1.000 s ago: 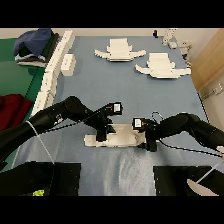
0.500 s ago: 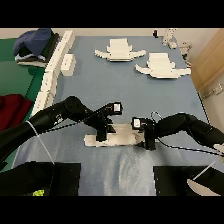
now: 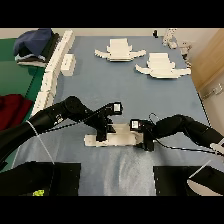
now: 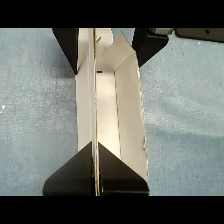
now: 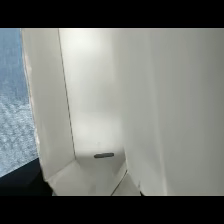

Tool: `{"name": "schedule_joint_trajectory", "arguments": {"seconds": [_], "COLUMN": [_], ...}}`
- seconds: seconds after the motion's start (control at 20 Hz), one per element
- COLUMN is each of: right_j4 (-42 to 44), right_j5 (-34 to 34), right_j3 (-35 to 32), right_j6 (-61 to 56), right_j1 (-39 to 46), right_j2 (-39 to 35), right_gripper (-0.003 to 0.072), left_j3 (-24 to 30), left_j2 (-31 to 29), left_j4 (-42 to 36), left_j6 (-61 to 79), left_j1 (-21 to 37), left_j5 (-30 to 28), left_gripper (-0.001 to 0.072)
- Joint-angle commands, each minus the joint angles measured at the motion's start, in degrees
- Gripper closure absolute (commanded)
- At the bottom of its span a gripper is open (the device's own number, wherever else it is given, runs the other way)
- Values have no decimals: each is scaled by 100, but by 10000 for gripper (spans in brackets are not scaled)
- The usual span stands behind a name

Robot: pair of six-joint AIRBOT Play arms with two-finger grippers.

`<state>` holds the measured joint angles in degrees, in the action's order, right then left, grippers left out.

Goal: Fold the box.

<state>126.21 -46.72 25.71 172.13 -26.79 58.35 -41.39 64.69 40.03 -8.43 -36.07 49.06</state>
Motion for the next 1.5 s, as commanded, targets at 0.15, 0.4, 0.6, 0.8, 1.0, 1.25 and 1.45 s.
{"name": "schedule_joint_trajectory", "arguments": {"seconds": [0.15,0.4,0.6,0.8,1.0,1.25,1.45], "right_j4": [0,0,33,24,24,22,22], "right_j5": [83,81,83,68,13,15,15], "right_j3": [-9,-9,-9,-9,-9,-9,-9], "right_j6": [0,0,0,-4,-2,-2,-2], "right_j1": [-7,-7,-7,-7,-7,-4,-4], "right_j2": [39,61,61,57,57,57,57], "right_gripper": [132,164,157,158,158,158,158], "left_j3": [2,2,2,2,2,2,2], "left_j2": [0,0,0,0,0,0,0], "left_j4": [0,0,0,0,0,0,-4], "left_j6": [0,-2,0,-2,0,0,2], "left_j1": [-2,-2,-2,-2,-2,-2,-2], "left_j5": [0,0,0,0,0,0,-7], "left_gripper": [697,696,697,697,697,697,697]}}
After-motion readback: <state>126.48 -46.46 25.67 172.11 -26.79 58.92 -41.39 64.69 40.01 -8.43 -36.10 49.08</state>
